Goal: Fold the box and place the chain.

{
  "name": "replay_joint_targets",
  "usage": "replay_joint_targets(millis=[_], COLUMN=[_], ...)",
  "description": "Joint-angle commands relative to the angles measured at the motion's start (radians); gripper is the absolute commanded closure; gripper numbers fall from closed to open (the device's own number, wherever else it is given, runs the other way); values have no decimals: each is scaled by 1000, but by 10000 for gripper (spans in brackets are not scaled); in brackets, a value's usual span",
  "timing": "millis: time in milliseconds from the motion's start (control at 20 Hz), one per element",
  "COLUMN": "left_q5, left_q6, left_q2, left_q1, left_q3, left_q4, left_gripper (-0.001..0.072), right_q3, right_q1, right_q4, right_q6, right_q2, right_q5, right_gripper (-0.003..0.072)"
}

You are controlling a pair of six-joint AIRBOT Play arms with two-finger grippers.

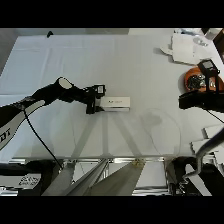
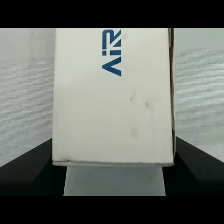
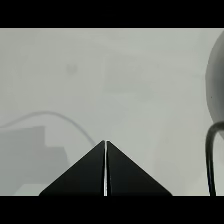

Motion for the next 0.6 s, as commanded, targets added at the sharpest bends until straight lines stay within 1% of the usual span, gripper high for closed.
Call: replay_joint_targets(millis=[0, 50, 200, 300, 400, 550], left_q5=[-6, -5, -8, 4, 45, 166], left_q6=[3, 3, 3, -5, -31, -176], left_q2=[2, 5, 35, 86, 163, 304], left_q1=[-2, -2, -2, 0, 1, 29], left_q3=[1, 1, 1, 1, 1, 1], left_q4=[-7, 3, 10, 19, 53, 67], left_gripper=[627, 694, 694, 694, 695, 696], right_q3=[1, 1, 1, 1, 1, 1], right_q1=[-2, -2, -2, -2, -2, -2], right_q4=[-16, -16, -16, -16, -15, -16], right_q6=[5, 5, 5, 5, 5, 5], right_q2=[1, 1, 1, 1, 1, 1], right_q5=[12, 13, 12, 12, 12, 12], right_gripper=[676, 676, 676, 676, 676, 676])
